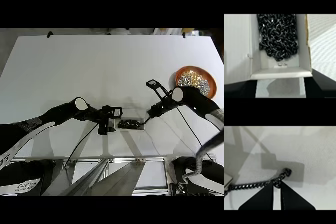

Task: Fold the box and place the chain.

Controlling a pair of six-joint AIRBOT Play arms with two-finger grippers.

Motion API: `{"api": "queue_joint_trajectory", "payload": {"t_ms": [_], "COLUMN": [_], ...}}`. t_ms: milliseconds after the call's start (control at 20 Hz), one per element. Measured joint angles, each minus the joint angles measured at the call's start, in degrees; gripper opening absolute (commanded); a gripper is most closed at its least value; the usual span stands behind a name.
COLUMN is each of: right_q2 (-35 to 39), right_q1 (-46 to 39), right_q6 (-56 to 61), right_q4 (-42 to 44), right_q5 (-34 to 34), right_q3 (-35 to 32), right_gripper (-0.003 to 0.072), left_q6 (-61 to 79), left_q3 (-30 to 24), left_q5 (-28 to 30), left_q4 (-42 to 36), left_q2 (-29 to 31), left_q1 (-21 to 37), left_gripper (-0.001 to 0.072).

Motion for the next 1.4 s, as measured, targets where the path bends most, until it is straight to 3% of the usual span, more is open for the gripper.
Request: {"api": "queue_joint_trajectory", "payload": {"t_ms": [250, 500, 700, 950, 1000, 1100, 1150, 1300, 1400], "right_q2": [10.5, 19.6, 22.1, 21.8, 21.2, 19.8, 19.3, 18.4, 18.1], "right_q1": [0.3, 0.4, 1.2, 6.1, 7.1, 8.7, 9.1, 9.6, 8.8], "right_q6": [-0.5, -4.6, -9.0, -11.7, -12.1, -12.5, -12.7, -14.2, -16.1], "right_q4": [1.5, 13.3, 25.2, 30.1, 30.1, 29.3, 28.7, 27.0, 26.2], "right_q5": [6.1, 12.1, 13.7, 10.2, 9.0, 7.0, 6.5, 6.5, 7.9], "right_q3": [0.0, 0.0, 0.0, 0.0, 0.0, 0.0, 0.0, 1.8, 4.9], "right_gripper": [0.0016, 0.0016, 0.0017, 0.002, 0.0068, 0.0249, 0.0253, 0.0227, 0.0012], "left_q6": [0.0, 0.0, 0.0, 0.0, 0.0, 0.0, 0.0, 0.0, 0.0], "left_q3": [0.0, 0.0, 0.0, 0.0, 0.0, 0.0, 0.0, 0.0, 0.0], "left_q5": [0.0, 0.0, 0.0, 0.0, 0.0, 0.0, 0.0, 0.0, 0.0], "left_q4": [0.0, 0.0, 0.0, 0.0, 0.0, 0.0, 0.0, 0.0, 0.0], "left_q2": [0.0, 0.0, 0.0, 0.0, 0.0, 0.0, 0.0, 0.0, 0.0], "left_q1": [0.0, 0.0, 0.0, 0.0, 0.0, 0.0, 0.0, 0.0, 0.0], "left_gripper": [0.0272, 0.0272, 0.0272, 0.0272, 0.0272, 0.0272, 0.0272, 0.0272, 0.0272]}}
